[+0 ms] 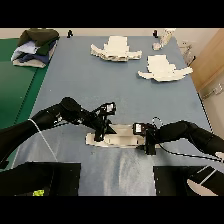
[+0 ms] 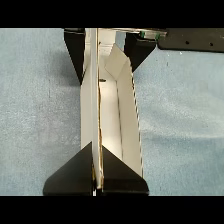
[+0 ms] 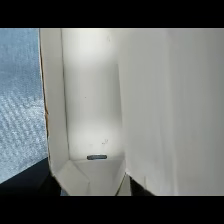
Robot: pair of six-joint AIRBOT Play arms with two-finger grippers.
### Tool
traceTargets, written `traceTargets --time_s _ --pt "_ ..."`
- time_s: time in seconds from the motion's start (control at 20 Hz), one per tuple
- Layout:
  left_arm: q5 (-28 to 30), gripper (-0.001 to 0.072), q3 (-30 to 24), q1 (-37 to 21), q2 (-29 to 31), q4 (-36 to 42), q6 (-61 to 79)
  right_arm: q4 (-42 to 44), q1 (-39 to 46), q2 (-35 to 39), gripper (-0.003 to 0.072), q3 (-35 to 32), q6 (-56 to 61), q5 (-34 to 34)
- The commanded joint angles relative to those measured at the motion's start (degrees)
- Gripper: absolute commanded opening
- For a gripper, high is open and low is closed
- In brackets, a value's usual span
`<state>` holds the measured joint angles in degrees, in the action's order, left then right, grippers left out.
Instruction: Fold the box.
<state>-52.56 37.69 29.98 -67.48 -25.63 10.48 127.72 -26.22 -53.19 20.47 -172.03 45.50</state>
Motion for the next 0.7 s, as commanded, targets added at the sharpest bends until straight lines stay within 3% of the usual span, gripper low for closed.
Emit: traceTargets --time_s 0.0,0.55,0.6,0.65 --pt "0.02 0.0013 0.04 0.0 0.02 0.74 0.02 0.02 0.04 0.04 0.0522 0.04 0.0 0.0" --pt "-0.96 0.0022 0.04 0.37 0.04 1.38 0.0 0.0 0.04 0.04 0.0522 0.04 0.0 0.0" --pt "-0.68 0.0202 0.04 0.35 0.07 1.38 0.0 0.02 0.07 0.04 0.0522 0.04 0.0 0.0" --pt "-0.39 0.0312 0.04 0.35 0.07 1.42 -0.02 0.0 0.07 0.04 0.0522 0.04 0.0 0.0"
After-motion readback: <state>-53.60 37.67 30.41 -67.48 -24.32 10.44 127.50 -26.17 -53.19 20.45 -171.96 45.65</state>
